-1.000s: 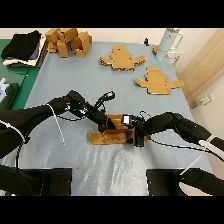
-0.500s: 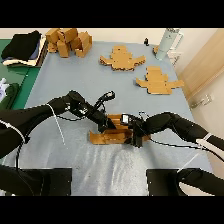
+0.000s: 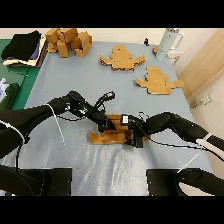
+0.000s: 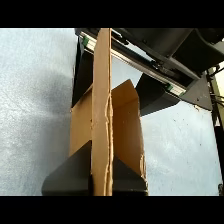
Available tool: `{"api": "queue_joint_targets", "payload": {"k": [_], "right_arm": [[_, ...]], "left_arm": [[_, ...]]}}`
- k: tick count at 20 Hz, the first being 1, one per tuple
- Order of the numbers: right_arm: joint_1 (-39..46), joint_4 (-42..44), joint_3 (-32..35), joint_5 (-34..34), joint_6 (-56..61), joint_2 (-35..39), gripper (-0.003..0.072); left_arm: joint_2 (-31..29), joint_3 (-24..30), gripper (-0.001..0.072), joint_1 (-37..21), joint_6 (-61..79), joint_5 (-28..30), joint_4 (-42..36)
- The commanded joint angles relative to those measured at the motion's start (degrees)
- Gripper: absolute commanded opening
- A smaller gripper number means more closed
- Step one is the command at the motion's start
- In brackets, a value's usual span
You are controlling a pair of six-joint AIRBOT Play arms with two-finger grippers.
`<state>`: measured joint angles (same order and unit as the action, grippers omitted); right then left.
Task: Fold the box.
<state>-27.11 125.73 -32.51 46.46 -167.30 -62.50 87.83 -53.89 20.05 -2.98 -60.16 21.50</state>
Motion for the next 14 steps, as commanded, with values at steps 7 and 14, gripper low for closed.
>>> {"api": "queue_joint_targets", "payload": {"k": [7,14], "right_arm": [[-0.6,-1.5,0.0,0.5,-0.3,-1.4,0.07],[-0.6,-2.5,0.0,0.5,-0.3,-1.4,0.0676]], "left_arm": [[0.0,0.0,0.0015,0.0,0.0,0.1,0.0],[0.0,0.0,0.0015,0.0,0.0,0.1,0.0]]}}
